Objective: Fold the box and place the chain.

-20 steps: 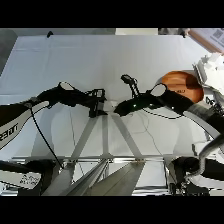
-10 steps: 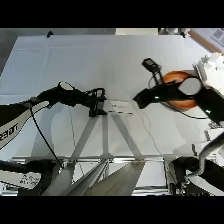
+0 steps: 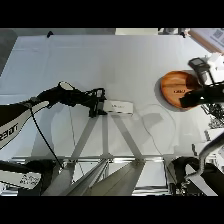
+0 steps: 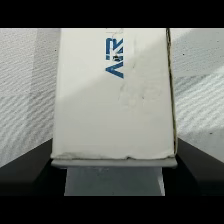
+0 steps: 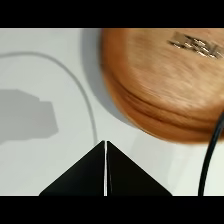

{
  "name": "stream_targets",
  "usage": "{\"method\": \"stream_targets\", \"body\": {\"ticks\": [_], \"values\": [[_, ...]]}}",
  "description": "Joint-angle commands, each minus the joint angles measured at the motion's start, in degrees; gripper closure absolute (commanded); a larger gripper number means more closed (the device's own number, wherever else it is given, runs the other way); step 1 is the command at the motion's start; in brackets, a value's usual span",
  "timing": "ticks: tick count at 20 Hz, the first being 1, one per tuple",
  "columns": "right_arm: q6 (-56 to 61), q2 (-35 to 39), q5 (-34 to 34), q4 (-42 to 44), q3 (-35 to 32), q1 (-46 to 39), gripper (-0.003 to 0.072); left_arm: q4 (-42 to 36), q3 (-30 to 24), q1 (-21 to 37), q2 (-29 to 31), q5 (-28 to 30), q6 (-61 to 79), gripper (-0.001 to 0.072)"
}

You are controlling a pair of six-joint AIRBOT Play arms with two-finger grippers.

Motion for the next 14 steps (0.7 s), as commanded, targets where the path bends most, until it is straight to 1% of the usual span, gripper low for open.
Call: {"method": "stream_targets", "body": {"ticks": [1,2,3,4,5,7,9,11,14], "values": [[0.59,0.66,1.86,-2.43,0.04,-7.87,0.0674,-0.02,0.04,0.02,0.04,0.0,0.0,0.0323],[0.59,0.66,1.86,-2.43,0.04,-9.25,0.0674,-0.02,0.02,0.02,0.04,0.02,0.0,0.0338],[0.61,0.66,1.81,-2.38,0.04,-10.21,0.0674,-0.02,0.02,0.02,0.04,0.02,-0.02,0.045],[0.61,0.66,1.81,-2.25,0.04,-10.71,0.0674,-0.02,0.02,0.04,0.04,0.02,-0.02,0.0641],[0.63,0.66,1.81,-1.97,0.04,-10.78,0.0674,0.0,0.02,0.04,0.17,0.02,-0.24,0.0696],[0.63,0.66,1.84,0.46,0.04,-10.78,0.0674,0.28,0.04,0.22,1.33,-0.02,-5.09,0.0696],[0.61,0.66,1.84,4.13,0.04,-10.78,0.0674,3.89,0.02,0.42,5.01,0.04,-12.85,0.0697],[0.61,0.66,1.9,7.37,0.04,-10.78,0.0674,11.85,0.02,0.79,10.47,0.02,-21.2,0.0697],[0.61,0.66,2.03,11.04,0.04,-10.78,0.0674,29.31,0.04,2.16,21.16,0.0,-38.47,0.0698]]}}
